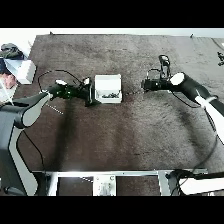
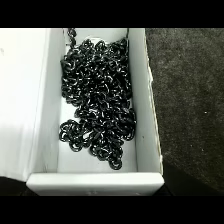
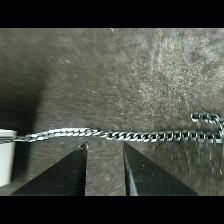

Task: Fold the box and place the chain.

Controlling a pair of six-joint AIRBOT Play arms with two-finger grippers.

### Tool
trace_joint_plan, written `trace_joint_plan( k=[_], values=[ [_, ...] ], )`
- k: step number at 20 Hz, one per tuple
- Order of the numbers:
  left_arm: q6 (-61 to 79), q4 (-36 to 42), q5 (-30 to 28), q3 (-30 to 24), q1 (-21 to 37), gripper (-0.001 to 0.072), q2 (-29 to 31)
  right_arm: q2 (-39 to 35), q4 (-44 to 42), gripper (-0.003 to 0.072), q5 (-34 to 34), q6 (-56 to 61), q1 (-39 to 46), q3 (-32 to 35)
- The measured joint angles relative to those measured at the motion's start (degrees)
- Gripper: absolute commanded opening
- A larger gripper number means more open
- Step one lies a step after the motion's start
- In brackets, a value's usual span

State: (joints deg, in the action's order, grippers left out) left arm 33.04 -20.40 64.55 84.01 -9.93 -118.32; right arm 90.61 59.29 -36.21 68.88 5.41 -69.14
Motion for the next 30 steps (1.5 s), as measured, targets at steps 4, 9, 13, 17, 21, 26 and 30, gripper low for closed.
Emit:
trace_joint_plan(
  k=[4, 9, 13, 17, 21, 26, 30],
  values=[
    [0.0, 0.0, 0.0, 0.0, 0.0, 0.0474, 0.0, 8.5, -0.2, 0.0292, -9.6, -6.0, 0.5, -9.2],
    [0.0, 0.0, 0.0, 0.0, 0.0, 0.0474, 0.0, 12.4, -0.5, 0.0292, -15.4, -15.1, 0.2, -14.0],
    [0.0, 0.0, 0.0, 0.0, 0.0, 0.0474, 0.0, 14.3, -0.2, 0.0292, -17.0, -21.3, 0.0, -15.0],
    [0.0, 0.0, 0.0, 0.0, 0.0, 0.0473, 0.0, 15.8, 0.3, 0.0197, -16.6, -25.6, -0.5, -15.5],
    [0.0, 0.0, 0.0, 0.0, 0.0, 0.0474, 0.0, 16.3, 2.1, 0.0027, -16.7, -29.2, -2.3, -16.2],
    [0.0, 0.0, 0.0, 0.0, 0.0, 0.0474, 0.0, 11.6, 2.5, -0.0018, -19.0, -32.2, -4.1, -16.9],
    [0.0, 0.0, 0.0, 0.0, 0.0, 0.0474, 0.0, 3.7, -1.0, -0.0019, -20.7, -32.9, -5.4, -17.1]
  ],
)
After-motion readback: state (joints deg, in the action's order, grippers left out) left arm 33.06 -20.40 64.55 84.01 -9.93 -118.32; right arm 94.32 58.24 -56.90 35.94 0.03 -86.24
